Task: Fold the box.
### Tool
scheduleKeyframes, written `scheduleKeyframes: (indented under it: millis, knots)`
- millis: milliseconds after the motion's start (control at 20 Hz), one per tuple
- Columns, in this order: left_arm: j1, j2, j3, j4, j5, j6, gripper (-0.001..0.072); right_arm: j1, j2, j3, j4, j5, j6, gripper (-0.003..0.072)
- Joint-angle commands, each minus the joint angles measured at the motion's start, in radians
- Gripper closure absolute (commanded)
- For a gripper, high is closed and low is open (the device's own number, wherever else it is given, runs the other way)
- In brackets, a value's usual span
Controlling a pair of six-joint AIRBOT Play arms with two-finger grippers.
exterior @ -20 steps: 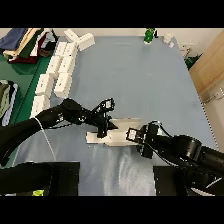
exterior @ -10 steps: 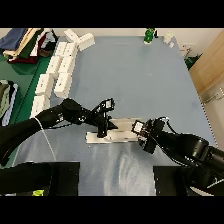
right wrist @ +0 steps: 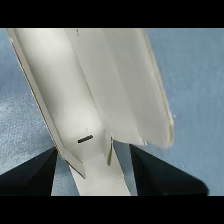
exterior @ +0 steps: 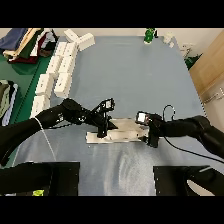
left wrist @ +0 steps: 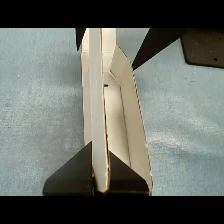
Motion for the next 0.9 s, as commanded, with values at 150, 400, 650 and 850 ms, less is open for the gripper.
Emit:
scheduleKeyframes:
  millis: [150, 400, 650, 850]
  knots:
    - [0.0, -0.001, 0.0, 0.0, 0.0, 0.0, 0.0697, -0.129, -0.287, 0.119, 0.27, -0.198, -0.333, -0.0033]
    - [0.0, -0.001, 0.0, 0.0, 0.0, 0.0, 0.0698, -0.129, -0.312, 0.119, 0.26, -0.195, -0.331, -0.0031]
    - [0.0, -0.001, 0.0, 0.0, 0.0, 0.0, 0.0697, -0.129, -0.286, 0.119, 0.206, -0.196, -0.315, -0.0017]
    - [0.0, -0.001, 0.0, 0.0, 0.001, 0.0, 0.0697, -0.121, -0.282, 0.119, 0.213, -0.18, -0.317, -0.0017]
